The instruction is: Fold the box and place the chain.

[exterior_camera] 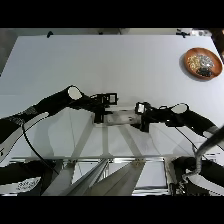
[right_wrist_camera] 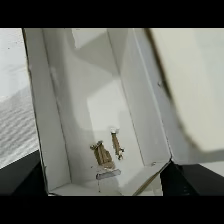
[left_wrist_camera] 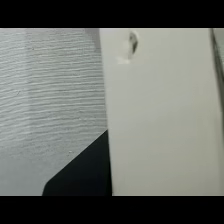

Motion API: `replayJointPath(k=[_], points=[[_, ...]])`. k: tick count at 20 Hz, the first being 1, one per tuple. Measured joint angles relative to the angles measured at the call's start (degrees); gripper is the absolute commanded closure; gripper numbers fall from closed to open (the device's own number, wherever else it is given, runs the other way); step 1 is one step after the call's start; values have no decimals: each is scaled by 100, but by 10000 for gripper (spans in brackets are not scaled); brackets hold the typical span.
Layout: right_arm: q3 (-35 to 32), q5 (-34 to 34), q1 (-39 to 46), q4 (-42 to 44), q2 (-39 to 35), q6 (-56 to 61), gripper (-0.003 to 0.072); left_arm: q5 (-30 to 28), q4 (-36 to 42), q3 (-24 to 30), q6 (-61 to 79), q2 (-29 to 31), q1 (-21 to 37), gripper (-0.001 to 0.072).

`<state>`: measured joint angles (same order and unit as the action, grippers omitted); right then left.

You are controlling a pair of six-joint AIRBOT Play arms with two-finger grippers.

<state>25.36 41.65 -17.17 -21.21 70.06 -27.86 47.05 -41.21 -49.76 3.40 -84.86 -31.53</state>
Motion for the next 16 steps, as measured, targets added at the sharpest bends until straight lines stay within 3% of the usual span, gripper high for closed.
replayJointPath(k=[16], points=[[50,271,2,59,321,-234,42,-4,0,0,2,2,0,694]])
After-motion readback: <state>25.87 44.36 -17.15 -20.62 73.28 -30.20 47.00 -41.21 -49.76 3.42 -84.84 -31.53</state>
